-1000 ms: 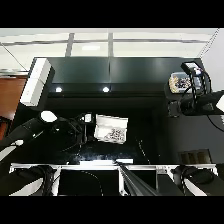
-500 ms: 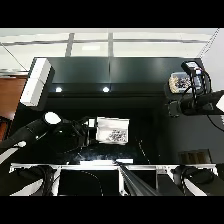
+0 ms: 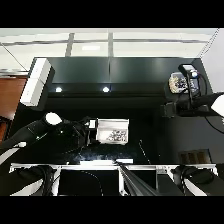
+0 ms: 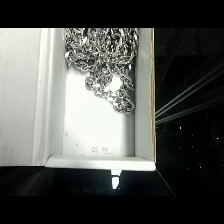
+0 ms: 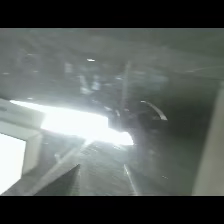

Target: Fold the box and place the chain.

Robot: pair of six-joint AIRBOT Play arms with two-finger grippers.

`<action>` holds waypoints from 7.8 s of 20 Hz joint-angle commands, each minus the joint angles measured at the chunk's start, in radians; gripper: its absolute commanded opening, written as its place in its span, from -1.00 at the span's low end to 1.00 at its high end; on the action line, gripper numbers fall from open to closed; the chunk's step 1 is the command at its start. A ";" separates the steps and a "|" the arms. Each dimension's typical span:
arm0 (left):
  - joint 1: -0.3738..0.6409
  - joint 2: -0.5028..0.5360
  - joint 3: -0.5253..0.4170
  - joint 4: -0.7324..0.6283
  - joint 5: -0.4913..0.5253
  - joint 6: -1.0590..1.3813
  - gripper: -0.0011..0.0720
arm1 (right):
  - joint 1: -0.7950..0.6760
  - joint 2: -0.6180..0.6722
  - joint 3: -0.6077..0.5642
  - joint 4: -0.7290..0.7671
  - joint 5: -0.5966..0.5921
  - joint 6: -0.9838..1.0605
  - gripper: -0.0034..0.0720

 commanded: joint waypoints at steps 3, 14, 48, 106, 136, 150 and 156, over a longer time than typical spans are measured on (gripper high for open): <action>-0.001 0.000 0.000 0.002 0.012 0.000 0.29 | 0.034 -0.105 -0.088 0.284 -0.330 -0.129 0.89; -0.001 0.000 0.000 0.002 0.012 0.000 0.29 | 0.100 -0.309 -0.087 0.704 -0.174 -1.285 0.89; -0.001 0.000 0.000 0.002 0.005 0.000 0.29 | 0.283 -0.299 -0.147 0.568 -0.288 -1.246 -0.10; -0.001 0.000 0.000 0.002 0.006 0.000 0.30 | 0.271 -0.389 -0.269 0.915 -0.375 -0.590 -0.89; -0.219 -0.131 0.334 0.182 -0.100 -0.479 0.99 | -0.298 0.148 -0.170 0.408 -0.034 -0.408 -0.88; -0.294 -0.178 0.332 0.271 -0.017 -0.480 0.99 | -0.298 0.148 -0.170 0.399 -0.047 -0.408 -0.88; -0.310 -0.198 0.335 0.365 -0.009 -0.686 -0.22 | -0.298 0.148 -0.170 0.399 -0.050 -0.408 -0.88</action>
